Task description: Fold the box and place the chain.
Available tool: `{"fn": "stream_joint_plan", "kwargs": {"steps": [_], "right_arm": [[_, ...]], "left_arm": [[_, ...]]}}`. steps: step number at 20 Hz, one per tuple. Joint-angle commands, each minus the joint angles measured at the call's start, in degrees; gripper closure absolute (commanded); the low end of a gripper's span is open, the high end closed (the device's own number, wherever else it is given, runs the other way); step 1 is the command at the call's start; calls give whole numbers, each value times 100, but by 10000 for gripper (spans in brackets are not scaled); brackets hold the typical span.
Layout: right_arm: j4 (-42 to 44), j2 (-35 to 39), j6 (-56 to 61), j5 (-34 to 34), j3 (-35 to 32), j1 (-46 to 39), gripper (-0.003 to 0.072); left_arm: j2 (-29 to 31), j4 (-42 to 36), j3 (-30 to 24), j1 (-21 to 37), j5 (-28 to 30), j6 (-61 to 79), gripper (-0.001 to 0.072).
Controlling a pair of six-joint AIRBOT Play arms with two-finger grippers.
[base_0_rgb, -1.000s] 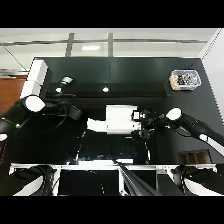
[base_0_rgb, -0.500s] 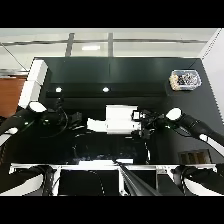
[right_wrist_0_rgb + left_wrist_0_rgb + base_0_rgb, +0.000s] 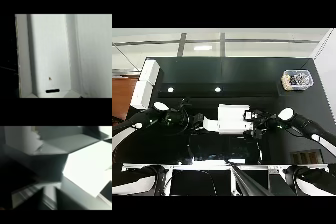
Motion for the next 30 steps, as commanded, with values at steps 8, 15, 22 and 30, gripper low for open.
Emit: {"fn": "stream_joint_plan", "kwargs": {"steps": [8, 15, 22, 30], "right_arm": [[2, 0, 0, -2, -2, 2, 504], [2, 0, 0, -2, -2, 2, 504], [2, 0, 0, -2, -2, 2, 504], [2, 0, 0, -2, -2, 2, 504]], "left_arm": [[-31, 87, 789, -173, -809, 516, 5], [-26, 916, 1453, -1001, -813, -538, 26], [-22, 1683, 1749, -1550, -479, -1620, 27], [-22, 1681, 1790, -1617, -387, -1814, 112]]}}
